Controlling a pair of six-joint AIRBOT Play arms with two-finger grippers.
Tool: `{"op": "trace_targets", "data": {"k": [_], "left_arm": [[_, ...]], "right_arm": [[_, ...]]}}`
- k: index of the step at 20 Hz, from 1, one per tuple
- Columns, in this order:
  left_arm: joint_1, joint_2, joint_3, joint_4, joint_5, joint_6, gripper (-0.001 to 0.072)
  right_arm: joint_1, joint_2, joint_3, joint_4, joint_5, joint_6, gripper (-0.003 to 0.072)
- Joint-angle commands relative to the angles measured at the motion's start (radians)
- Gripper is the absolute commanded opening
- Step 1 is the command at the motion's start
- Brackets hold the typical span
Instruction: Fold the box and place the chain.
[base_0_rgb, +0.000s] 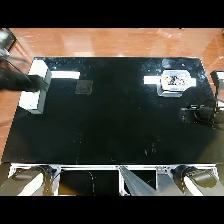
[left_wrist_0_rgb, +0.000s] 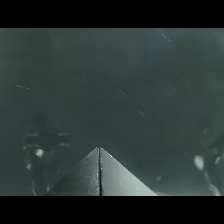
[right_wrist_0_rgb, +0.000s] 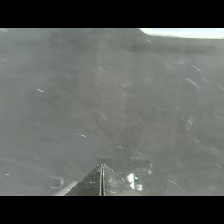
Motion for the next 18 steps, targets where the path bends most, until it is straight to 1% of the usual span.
{"op": "trace_targets", "data": {"k": [1,2,3,5,7,9,18], "left_arm": [[-0.242,0.146,-0.262,0.145,0.174,-0.137,0.0022],[-0.259,0.175,-0.314,0.175,0.16,-0.171,0.0022],[-0.255,0.205,-0.352,0.176,0.148,-0.205,0.0022],[-0.253,0.273,-0.418,0.182,0.177,-0.227,0.0022],[-0.253,0.33,-0.463,0.183,0.212,-0.237,0.0023],[-0.254,0.355,-0.472,0.182,0.207,-0.236,0.0024],[-0.254,0.349,-0.472,0.182,0.21,-0.236,0.0024]], "right_arm": [[-0.005,0.023,-0.065,-0.051,-0.031,0.022,0.0028],[-0.006,0.023,-0.081,-0.054,-0.041,0.021,0.0027],[-0.006,0.023,-0.085,-0.068,-0.04,0.021,0.0027],[-0.006,0.023,-0.085,-0.066,-0.043,0.021,0.0027],[-0.006,0.023,-0.085,-0.067,-0.04,0.021,0.0027],[-0.006,0.023,-0.084,-0.067,-0.04,0.021,0.0027],[-0.006,0.023,-0.084,-0.067,-0.039,0.021,0.0026]]}}
